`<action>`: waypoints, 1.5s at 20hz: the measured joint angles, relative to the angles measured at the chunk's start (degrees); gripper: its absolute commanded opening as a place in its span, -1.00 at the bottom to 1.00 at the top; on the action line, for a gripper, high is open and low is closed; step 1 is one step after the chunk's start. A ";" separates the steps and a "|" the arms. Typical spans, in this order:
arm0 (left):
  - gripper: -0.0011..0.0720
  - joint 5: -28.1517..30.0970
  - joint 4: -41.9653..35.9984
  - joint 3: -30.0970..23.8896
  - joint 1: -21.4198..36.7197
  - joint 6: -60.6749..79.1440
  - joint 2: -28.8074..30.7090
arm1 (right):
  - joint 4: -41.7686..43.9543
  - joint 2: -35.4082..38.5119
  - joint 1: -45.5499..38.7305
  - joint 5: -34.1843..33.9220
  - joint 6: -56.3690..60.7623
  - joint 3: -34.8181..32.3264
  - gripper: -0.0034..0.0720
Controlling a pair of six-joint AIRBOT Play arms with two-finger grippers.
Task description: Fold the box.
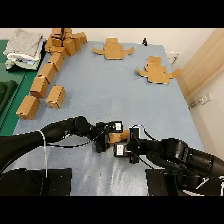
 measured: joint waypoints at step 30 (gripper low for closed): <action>0.30 0.02 -0.02 0.00 0.00 0.02 0.00 | -18.91 12.24 -5.16 -25.33 49.16 3.32 -0.89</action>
